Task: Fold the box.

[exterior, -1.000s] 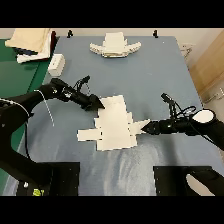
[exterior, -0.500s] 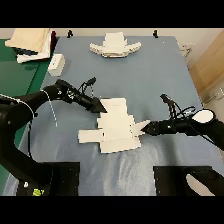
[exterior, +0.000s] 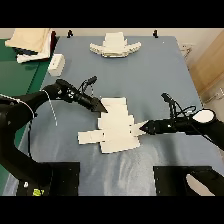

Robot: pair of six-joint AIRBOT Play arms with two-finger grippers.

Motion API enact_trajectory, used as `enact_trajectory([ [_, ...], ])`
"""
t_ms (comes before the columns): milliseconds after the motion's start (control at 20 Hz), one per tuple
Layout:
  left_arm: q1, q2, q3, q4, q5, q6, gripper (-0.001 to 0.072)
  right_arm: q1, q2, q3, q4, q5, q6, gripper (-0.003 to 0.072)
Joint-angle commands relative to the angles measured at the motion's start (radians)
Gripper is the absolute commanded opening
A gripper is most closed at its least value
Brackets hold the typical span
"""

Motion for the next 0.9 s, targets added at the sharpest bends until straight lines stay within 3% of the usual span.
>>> enact_trajectory([
  [0,-0.011,0.036,0.014,-0.01,0.025,0.159,0.001,0.0,0.001,0.029,-0.034,-0.042,0.067,0.0383],
  [100,-0.04,0.101,0.01,-0.01,0.095,0.242,0.0009,-0.001,0.001,0.112,-0.149,-0.042,0.158,0.0383],
  [250,-0.091,0.227,-0.036,-0.009,0.204,0.372,0.0009,0.0,0.001,0.288,-0.507,0.031,0.468,0.0384],
  [350,-0.123,0.295,-0.092,-0.005,0.272,0.457,0.0009,0.0,0.002,0.389,-0.636,0.069,0.581,0.0384],
  [500,-0.164,0.385,-0.199,-0.015,0.418,0.573,0.0009,0.0,0.003,0.463,-0.623,0.051,0.631,0.0382],
  [750,-0.275,0.537,-0.387,-0.143,0.683,0.876,0.0008,0.0,-0.022,0.444,-0.566,0.031,0.642,0.036],
  [850,-0.313,0.579,-0.451,-0.222,0.716,0.993,0.0009,0.001,-0.034,0.43,-0.544,0.021,0.641,0.0359],
])
